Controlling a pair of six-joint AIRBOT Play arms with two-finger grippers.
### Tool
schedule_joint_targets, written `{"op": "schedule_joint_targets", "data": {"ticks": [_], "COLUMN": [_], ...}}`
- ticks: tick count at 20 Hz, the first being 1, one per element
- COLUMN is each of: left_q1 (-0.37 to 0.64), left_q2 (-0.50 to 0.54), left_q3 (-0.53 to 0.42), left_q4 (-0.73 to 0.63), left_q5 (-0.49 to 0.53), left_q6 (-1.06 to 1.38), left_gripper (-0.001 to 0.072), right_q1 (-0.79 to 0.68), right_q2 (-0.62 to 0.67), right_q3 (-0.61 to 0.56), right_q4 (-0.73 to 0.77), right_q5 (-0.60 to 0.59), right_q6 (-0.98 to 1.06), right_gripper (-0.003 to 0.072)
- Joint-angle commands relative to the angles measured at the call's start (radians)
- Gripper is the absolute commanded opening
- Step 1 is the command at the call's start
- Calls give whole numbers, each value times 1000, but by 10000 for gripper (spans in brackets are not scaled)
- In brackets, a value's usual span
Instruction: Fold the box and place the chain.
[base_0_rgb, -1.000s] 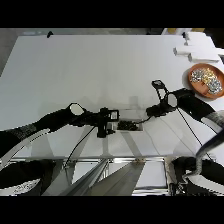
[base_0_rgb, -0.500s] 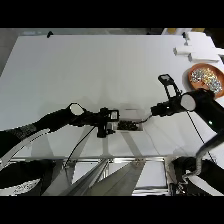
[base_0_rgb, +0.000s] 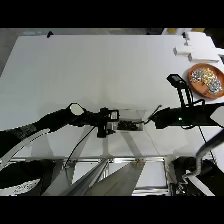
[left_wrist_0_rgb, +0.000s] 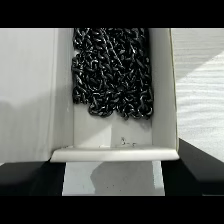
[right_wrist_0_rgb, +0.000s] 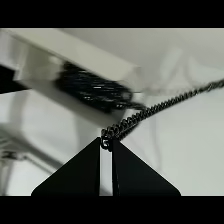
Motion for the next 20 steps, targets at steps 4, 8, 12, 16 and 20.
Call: {"op": "schedule_joint_targets", "data": {"ticks": [4,8,12,16,20], "left_q1": [0,0,0,0,0], "left_q2": [0,0,0,0,0], "left_q3": [0,0,0,0,0], "left_q4": [0,0,0,0,0], "left_q5": [0,0,0,0,0], "left_q6": [0,1,0,0,0], "left_gripper": [275,275,275,275,275], "right_q1": [1,1,1,1,1], "right_q2": [30,30,30,30,29], "right_q3": [1,1,1,1,1], "right_q4": [313,531,565,663,686], "right_q5": [-25,-86,-130,-133,-144], "right_q6": [-166,-355,-427,-520,-597], "right_gripper": [21,21,21,21,21]}}
